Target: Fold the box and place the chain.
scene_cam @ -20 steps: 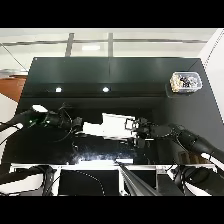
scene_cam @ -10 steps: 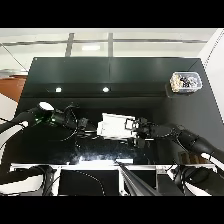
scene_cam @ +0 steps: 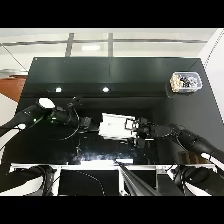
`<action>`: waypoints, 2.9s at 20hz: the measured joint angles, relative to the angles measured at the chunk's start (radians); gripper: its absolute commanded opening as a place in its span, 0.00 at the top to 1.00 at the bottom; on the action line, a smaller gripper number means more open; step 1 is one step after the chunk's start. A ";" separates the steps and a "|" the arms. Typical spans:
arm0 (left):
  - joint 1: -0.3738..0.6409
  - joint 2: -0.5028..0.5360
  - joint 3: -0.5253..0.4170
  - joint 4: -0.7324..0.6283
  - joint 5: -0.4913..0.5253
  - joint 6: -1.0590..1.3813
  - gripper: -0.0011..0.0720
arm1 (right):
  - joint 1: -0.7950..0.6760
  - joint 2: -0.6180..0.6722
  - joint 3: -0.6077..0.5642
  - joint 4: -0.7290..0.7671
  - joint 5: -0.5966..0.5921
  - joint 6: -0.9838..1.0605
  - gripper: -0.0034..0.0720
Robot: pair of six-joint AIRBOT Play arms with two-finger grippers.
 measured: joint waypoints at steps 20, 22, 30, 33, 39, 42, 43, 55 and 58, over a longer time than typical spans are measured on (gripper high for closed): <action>-0.267 0.029 0.039 0.117 0.269 -0.266 0.13 | 0.000 0.000 0.000 0.000 0.000 0.000 0.51; -0.319 0.029 0.069 0.223 0.288 -0.390 0.13 | 0.000 0.000 0.000 0.000 0.000 0.000 0.51; -0.483 0.026 0.169 0.641 0.239 -0.853 0.33 | 0.000 0.000 0.000 0.000 0.000 0.000 0.51; -0.535 0.008 0.209 0.743 0.198 -0.965 0.51 | 0.000 0.000 0.000 0.000 0.000 0.000 0.51; -0.586 -0.028 0.261 0.828 0.165 -1.080 0.60 | 0.000 0.000 0.000 0.000 -0.005 0.001 0.51; -0.592 -0.046 0.270 0.837 0.173 -1.104 0.60 | 0.000 0.000 0.000 0.000 -0.007 0.001 0.51; -0.593 -0.055 0.273 0.840 0.174 -1.112 0.60 | 0.000 0.000 0.000 0.000 -0.007 0.001 0.51; -0.602 -0.122 0.316 0.863 0.180 -1.130 0.61 | 0.000 0.000 0.000 0.000 -0.009 0.001 0.51; -0.603 -0.127 0.317 0.864 0.181 -1.130 0.61 | 0.000 0.000 0.000 0.000 -0.008 0.001 0.51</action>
